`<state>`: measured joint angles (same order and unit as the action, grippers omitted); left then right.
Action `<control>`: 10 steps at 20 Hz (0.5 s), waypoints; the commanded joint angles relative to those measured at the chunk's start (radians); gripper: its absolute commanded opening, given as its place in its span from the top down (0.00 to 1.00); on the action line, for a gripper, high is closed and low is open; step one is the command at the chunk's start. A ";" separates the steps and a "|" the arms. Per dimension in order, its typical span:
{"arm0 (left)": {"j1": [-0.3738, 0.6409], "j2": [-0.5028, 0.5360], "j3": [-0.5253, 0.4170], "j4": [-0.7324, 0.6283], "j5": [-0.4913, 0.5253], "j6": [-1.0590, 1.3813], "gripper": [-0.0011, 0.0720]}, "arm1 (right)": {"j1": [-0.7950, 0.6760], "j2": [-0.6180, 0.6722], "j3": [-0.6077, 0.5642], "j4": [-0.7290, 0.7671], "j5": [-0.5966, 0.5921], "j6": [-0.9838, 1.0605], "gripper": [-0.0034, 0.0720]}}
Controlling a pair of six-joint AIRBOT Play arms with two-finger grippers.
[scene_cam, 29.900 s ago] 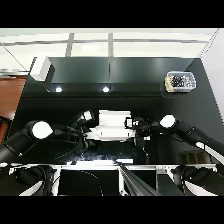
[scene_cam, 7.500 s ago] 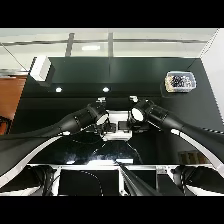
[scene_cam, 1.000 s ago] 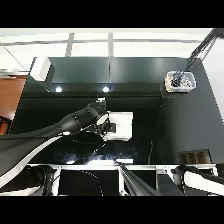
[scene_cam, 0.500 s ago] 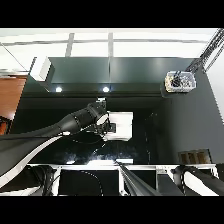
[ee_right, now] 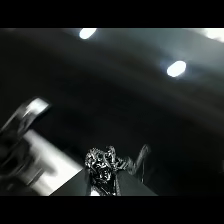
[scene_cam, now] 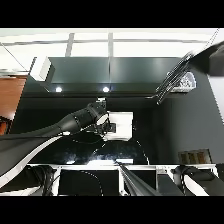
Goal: Fold the box and place the chain.
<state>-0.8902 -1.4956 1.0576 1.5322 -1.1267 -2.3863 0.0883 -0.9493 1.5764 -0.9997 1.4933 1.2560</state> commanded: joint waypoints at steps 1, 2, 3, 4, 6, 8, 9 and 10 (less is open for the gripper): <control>0.000 0.000 0.000 0.000 0.000 0.000 0.95 | 0.110 0.019 -0.074 0.008 0.019 0.029 0.95; 0.000 0.000 0.000 0.000 0.000 0.000 0.95 | 0.134 0.018 -0.074 0.009 0.012 0.037 0.95; 0.000 0.000 0.000 0.000 0.000 0.000 0.95 | 0.154 0.018 -0.074 0.009 0.010 0.045 0.95; 0.000 0.000 0.000 0.000 0.000 0.000 0.95 | 0.173 0.018 -0.074 0.009 0.011 0.049 0.95; 0.000 0.000 0.000 0.000 0.000 0.000 0.95 | 0.205 0.018 -0.074 0.021 0.012 0.054 0.95; 0.000 0.000 0.000 0.000 0.000 0.000 0.95 | 0.231 0.018 -0.074 0.060 0.011 0.053 0.95; 0.000 0.000 0.000 0.000 0.000 0.000 0.95 | 0.243 0.018 -0.074 0.077 0.012 0.053 0.95; 0.000 0.000 0.000 0.000 0.000 0.000 0.95 | 0.256 0.018 -0.074 0.098 0.013 0.053 0.95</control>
